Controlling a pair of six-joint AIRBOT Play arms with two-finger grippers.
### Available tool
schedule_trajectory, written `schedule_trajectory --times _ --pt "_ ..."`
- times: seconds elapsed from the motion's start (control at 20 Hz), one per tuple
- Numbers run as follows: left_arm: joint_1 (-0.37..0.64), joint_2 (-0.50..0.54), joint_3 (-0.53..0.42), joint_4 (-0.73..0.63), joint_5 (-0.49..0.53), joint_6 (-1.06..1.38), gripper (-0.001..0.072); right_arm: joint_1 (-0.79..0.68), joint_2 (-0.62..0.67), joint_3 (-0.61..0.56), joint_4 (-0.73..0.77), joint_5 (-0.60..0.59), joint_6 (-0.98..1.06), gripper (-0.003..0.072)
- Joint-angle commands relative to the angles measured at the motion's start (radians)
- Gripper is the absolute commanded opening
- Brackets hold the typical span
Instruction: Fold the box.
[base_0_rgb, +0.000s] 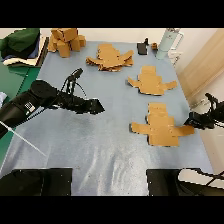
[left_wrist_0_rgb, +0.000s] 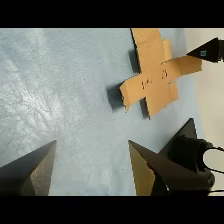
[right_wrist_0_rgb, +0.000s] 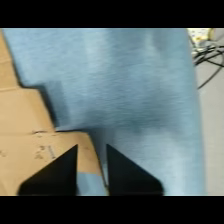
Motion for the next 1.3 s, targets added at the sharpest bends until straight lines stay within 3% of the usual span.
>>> schedule_trajectory --times 0.0,0.05,0.2,0.3,0.4,0.6,0.65,0.75,1.2,1.25 --pt "0.0 0.0 0.0 -0.01 -0.018 0.003 0.0686 0.013 -0.011 0.011 0.109 -0.143 -0.045 0.0045" --pt "0.0 0.0 0.0 -0.009 -0.027 0.004 0.0686 0.03 -0.011 0.01 0.14 -0.172 -0.014 0.0005" --pt "0.0 0.0 0.0 -0.009 -0.053 0.008 0.0686 0.112 0.012 -0.034 0.352 -0.201 0.068 0.0003" --pt "0.0 0.0 0.0 -0.009 -0.077 0.012 0.0686 0.218 0.063 -0.111 0.472 -0.156 0.072 0.0003" --pt "0.0 0.0 0.0 -0.009 -0.097 0.026 0.0686 0.359 0.145 -0.203 0.515 -0.049 0.119 0.0003" --pt "0.0 0.0 0.0 -0.009 -0.113 0.03 0.0686 0.603 0.302 -0.365 0.442 0.304 0.269 0.0005" --pt "0.001 0.0 0.0 -0.009 -0.114 0.03 0.0686 0.618 0.302 -0.369 0.395 0.318 0.301 0.0037" --pt "0.0 0.0 0.0 -0.009 -0.126 0.029 0.0686 0.621 0.29 -0.369 0.333 0.297 0.338 0.0406" --pt "0.001 0.0 0.001 -0.01 -0.153 0.029 0.0686 0.623 0.209 -0.375 0.321 0.174 0.333 0.0363" --pt "0.001 0.0 0.0 -0.01 -0.154 0.029 0.0686 0.626 0.193 -0.375 0.342 0.168 0.308 0.0283"
